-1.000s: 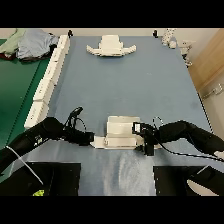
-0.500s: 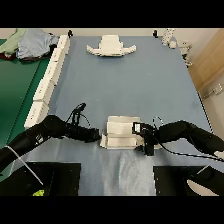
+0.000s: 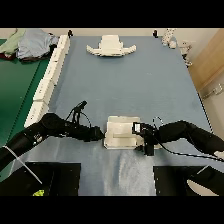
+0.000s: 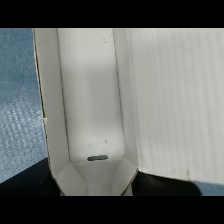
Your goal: Fold the box.
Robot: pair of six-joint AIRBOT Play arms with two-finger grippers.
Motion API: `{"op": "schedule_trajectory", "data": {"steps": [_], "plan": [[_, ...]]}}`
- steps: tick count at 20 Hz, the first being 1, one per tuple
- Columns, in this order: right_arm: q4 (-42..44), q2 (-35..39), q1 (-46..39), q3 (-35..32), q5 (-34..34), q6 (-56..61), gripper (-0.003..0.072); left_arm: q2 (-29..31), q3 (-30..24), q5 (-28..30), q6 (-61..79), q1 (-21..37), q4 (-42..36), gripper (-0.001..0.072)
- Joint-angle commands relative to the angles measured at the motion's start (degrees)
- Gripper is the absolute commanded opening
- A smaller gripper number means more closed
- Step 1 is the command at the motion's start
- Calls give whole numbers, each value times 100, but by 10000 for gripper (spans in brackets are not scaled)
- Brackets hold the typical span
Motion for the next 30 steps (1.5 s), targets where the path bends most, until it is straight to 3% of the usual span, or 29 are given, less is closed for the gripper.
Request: {"op": "schedule_trajectory", "data": {"steps": [1, 7, 12, 18, 25, 30], "plan": [[0, -2, 0, -2, 2, 2, 529, -15, 13, 101, -22, 0, -216, 274], [0, -2, 0, -2, 0, 2, 529, -15, 92, 199, -284, -186, 13, 313], [0, -2, 0, -2, 2, 2, 528, -81, 647, 343, -2503, -1204, 2105, 312], [0, -2, 0, -2, 0, 2, 529, -966, 1475, 269, -4607, -2194, 3224, 312], [0, -2, 0, -2, 0, 2, 529, -1895, 2461, -721, -6424, -2983, 4780, 312], [0, -2, 0, -2, 0, 2, 529, -2350, 2920, -1405, -7104, -3213, 5333, 312]]}}
